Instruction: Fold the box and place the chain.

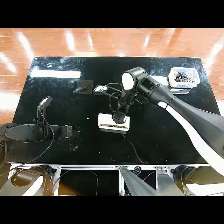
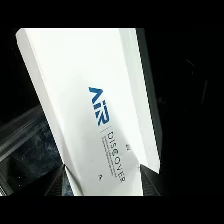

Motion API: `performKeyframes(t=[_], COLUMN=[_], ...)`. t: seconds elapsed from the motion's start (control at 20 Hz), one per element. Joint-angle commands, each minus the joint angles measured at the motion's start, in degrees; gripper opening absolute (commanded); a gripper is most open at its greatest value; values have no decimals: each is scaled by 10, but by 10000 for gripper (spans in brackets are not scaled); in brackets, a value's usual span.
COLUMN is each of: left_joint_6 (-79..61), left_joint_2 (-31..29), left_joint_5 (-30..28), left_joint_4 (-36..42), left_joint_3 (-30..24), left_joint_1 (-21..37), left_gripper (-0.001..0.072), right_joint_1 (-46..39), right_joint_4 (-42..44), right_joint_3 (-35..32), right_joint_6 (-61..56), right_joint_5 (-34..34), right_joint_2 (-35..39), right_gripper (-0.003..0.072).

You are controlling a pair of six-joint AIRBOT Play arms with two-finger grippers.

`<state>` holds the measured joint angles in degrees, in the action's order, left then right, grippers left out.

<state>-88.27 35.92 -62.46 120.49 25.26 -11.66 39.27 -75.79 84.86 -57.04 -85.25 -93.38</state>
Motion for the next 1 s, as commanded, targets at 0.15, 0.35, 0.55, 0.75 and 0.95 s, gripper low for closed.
performKeyframes(t=[0.15,0.35,0.55,0.75,0.95], left_joint_6=[0,0,0,0,0], left_joint_2=[0,0,0,0,0], left_joint_5=[0,0,0,1,2], left_joint_4=[2,3,2,2,2], left_joint_3=[0,0,0,0,0], left_joint_1=[0,0,0,0,0], left_gripper=[553,553,553,553,553], right_joint_1=[0,0,0,0,0], right_joint_4=[-17,-24,-23,-23,-23], right_joint_3=[0,1,1,2,8], right_joint_6=[5,5,5,5,5], right_joint_5=[-12,-12,-19,-19,-17], right_joint_2=[4,8,11,21,22], right_gripper=[431,428,350,350,352])
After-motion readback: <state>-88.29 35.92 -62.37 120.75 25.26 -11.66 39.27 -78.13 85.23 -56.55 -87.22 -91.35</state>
